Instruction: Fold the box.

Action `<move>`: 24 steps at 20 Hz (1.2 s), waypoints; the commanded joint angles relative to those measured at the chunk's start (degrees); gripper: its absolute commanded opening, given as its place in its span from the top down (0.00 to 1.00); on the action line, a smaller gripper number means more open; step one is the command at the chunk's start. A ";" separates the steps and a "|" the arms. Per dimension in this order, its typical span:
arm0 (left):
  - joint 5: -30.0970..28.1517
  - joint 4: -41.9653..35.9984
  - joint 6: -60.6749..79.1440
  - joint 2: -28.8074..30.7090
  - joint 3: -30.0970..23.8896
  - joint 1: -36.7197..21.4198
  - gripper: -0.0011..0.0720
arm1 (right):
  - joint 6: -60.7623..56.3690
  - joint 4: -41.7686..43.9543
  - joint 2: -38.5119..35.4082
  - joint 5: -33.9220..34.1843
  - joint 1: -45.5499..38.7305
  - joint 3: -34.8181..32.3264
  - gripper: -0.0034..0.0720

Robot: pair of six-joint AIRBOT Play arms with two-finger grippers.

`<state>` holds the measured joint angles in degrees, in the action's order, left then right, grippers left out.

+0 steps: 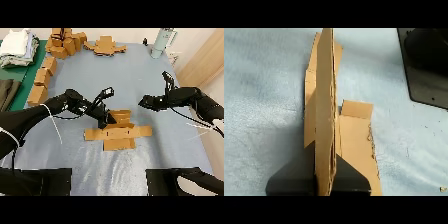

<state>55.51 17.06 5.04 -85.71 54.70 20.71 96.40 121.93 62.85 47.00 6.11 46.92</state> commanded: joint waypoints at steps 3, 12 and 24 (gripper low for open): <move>-0.04 2.78 -0.85 -0.87 1.01 -0.02 0.97 | 0.31 -0.02 0.04 -0.02 0.04 0.02 0.43; 0.66 3.13 -1.25 -3.10 1.14 -0.04 0.97 | 0.61 0.00 0.04 0.04 0.04 0.02 0.43; 0.59 2.75 -1.64 -1.27 1.31 -1.38 0.97 | 3.30 -0.17 0.00 3.02 0.04 0.02 0.95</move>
<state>55.99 20.47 3.49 -87.11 55.94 19.40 99.42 121.75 62.85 49.78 6.11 46.92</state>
